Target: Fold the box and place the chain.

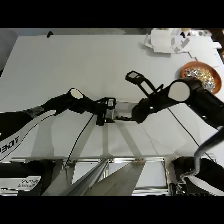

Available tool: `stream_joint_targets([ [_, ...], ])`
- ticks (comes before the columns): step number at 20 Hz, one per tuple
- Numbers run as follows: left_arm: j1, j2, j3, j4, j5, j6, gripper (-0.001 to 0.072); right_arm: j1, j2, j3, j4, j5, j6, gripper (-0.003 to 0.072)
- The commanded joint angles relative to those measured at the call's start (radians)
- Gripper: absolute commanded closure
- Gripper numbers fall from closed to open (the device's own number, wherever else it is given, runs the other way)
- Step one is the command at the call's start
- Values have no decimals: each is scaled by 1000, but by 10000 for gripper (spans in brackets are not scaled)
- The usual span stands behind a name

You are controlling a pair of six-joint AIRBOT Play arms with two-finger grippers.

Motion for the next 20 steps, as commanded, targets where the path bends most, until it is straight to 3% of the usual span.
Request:
stream_joint_targets([
  [1,0,1,0,0,1,0,458,-102,53,-9,-45,142,-198,551],
  [3,0,1,0,0,0,0,458,-177,53,-64,9,137,-330,623],
  [5,0,1,0,0,0,0,458,-266,51,-167,43,62,-456,646],
  [7,0,1,0,0,0,0,458,-327,51,-285,42,-47,-673,643],
  [9,0,1,0,0,0,0,458,-348,51,-380,46,-146,-1001,547],
  [12,0,1,0,0,0,0,458,-348,51,-481,197,-317,-1405,549],
  [16,0,1,0,0,0,0,458,-348,33,-507,385,-471,-1437,548],
  [20,0,1,0,0,0,0,458,-348,-11,-507,500,-466,-1464,549],
])
